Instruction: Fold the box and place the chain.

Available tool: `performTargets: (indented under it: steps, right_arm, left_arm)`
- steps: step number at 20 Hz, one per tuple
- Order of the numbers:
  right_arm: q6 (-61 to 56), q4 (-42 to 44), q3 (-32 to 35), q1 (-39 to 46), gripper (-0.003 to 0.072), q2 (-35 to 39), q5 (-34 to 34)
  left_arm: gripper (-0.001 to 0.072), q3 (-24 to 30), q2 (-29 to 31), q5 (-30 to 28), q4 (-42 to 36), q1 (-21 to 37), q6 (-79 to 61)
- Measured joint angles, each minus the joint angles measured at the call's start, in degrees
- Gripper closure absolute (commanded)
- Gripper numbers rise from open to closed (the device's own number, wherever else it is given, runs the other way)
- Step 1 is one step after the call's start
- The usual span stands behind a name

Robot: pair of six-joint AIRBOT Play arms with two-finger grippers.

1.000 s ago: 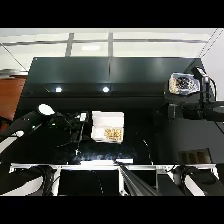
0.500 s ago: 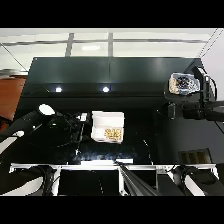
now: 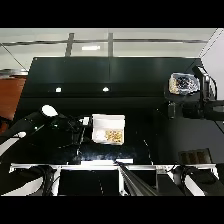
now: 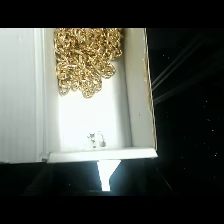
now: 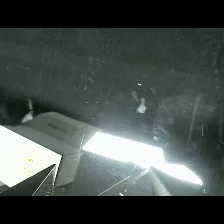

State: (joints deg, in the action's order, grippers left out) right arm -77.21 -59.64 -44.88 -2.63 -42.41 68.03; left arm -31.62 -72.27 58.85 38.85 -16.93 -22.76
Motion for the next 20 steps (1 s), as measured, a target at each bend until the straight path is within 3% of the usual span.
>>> performTargets:
  steps: [4, 7, 14, 20]
  right_arm:
    - [-0.17, 1.6, 0.0, -2.43, 0.0001, -2.16, -1.16]
    - [-0.92, 2.36, -0.04, -8.2, 0.0001, -5.55, -5.7]
    - [-2.99, 3.04, -4.33, -19.5, 0.0, -19.5, -16.41]
    - [-0.13, 4.39, -6.71, -22.45, -0.0001, -25.75, -16.39]
  left_arm:
    - [0.0224, 0.0, 0.0, -0.17, 0.35, -0.15, 0.02]
    - [0.0224, 0.0, 0.0, -0.22, 0.5, -0.17, 0.07]
    - [0.0225, 0.02, 0.0, -0.79, 0.5, -0.22, 0.66]
    - [0.0224, 0.04, 0.0, -1.27, 0.26, -0.22, 1.16]
